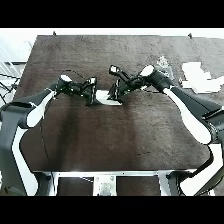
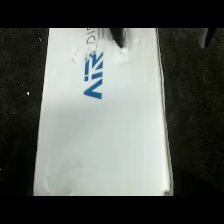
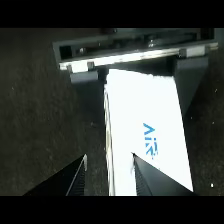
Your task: Fold the box and place the chain.
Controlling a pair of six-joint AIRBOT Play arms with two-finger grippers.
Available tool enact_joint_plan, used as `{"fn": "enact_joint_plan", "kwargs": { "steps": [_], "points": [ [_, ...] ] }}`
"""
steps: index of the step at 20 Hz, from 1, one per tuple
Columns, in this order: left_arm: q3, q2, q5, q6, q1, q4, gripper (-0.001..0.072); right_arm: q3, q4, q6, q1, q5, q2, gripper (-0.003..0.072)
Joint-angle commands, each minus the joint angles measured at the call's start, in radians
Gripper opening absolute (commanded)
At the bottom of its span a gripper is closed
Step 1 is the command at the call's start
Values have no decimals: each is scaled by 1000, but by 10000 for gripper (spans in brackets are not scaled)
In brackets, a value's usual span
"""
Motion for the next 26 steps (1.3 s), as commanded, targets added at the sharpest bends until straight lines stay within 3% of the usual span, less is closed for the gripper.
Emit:
{"fn": "enact_joint_plan", "kwargs": {
  "steps": [1,4,6,7,11,15,16,18,23,26],
  "points": [
    [0,0,2,0,0,-1,536,0,8,-8,-14,14,0,391],
    [0,0,2,0,0,-1,536,-1,-40,-7,-22,14,-2,384],
    [0,0,2,0,0,-1,536,-3,-44,-8,-26,14,-9,198],
    [0,0,2,0,0,-1,536,-4,-44,-7,-26,14,-13,146],
    [0,0,2,0,0,-1,536,-8,-43,-8,-26,-2,-27,54],
    [0,0,2,0,0,-1,536,-8,-35,-12,-29,84,-23,55],
    [0,0,2,0,0,-1,536,-8,-37,-12,-35,88,-23,89],
    [0,0,2,0,0,-1,536,-8,-35,-12,-55,87,-23,272],
    [0,0,2,0,0,-1,536,-8,85,-56,-93,98,-23,273],
    [0,0,2,0,0,-1,536,-8,156,-68,-98,95,-23,11]
  ]
}}
